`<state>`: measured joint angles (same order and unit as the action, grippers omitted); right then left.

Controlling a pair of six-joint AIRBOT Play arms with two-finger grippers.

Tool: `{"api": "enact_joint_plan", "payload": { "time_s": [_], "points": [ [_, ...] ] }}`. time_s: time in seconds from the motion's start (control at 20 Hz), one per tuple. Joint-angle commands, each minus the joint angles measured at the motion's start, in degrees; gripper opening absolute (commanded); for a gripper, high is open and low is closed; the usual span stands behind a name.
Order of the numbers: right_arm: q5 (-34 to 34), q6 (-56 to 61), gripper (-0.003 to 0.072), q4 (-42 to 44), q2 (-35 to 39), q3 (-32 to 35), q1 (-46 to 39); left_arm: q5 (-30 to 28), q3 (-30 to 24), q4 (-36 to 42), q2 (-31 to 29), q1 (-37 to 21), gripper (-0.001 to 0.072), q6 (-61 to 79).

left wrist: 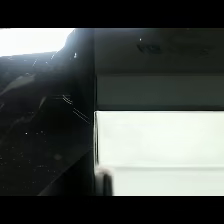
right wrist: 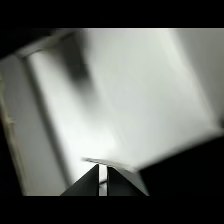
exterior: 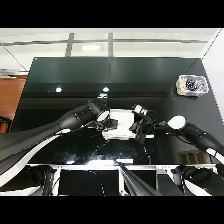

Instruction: Fold the box and place the chain.

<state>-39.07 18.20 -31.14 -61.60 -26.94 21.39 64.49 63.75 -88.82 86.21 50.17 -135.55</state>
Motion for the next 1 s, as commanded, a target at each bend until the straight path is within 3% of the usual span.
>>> {"api": "enact_joint_plan", "payload": {
  "time_s": [0.0,0.1,0.2,0.35,0.65,0.85,0.9,0.95],
  "points": [
    [-7.8,18.4,0.0016,-5.7,2.3,-2.1,-11.6,0.1,0.0,-0.1,0.0,0.0,0.0026,0.1],
    [-12.1,27.5,0.0015,-6.1,2.8,-2.3,-22.2,0.1,0.0,-0.1,0.0,0.0,0.0026,0.1],
    [-12.1,38.4,0.0015,-6.9,2.8,-0.8,-31.3,0.1,0.0,-0.1,0.0,0.0,0.0026,0.1],
    [-12.4,47.6,0.0014,-8.8,2.1,3.9,-37.2,0.1,0.0,-0.1,0.0,0.0,0.0026,0.1],
    [-21.7,40.2,0.0014,0.9,-5.9,7.2,-27.8,0.1,0.0,-0.1,0.0,0.0,0.0026,0.1],
    [-21.3,30.8,0.0017,13.2,-7.6,6.9,-22.1,0.1,0.0,-0.1,0.0,0.0,0.0026,0.1],
    [-22.0,30.6,0.005,14.2,-7.6,6.3,-21.9,0.1,0.0,-0.1,0.0,0.0,0.0026,0.1],
    [-23.2,30.6,0.0217,13.6,-7.6,5.2,-21.9,0.1,0.0,-0.1,0.0,0.0,0.0026,0.1]
  ]
}}
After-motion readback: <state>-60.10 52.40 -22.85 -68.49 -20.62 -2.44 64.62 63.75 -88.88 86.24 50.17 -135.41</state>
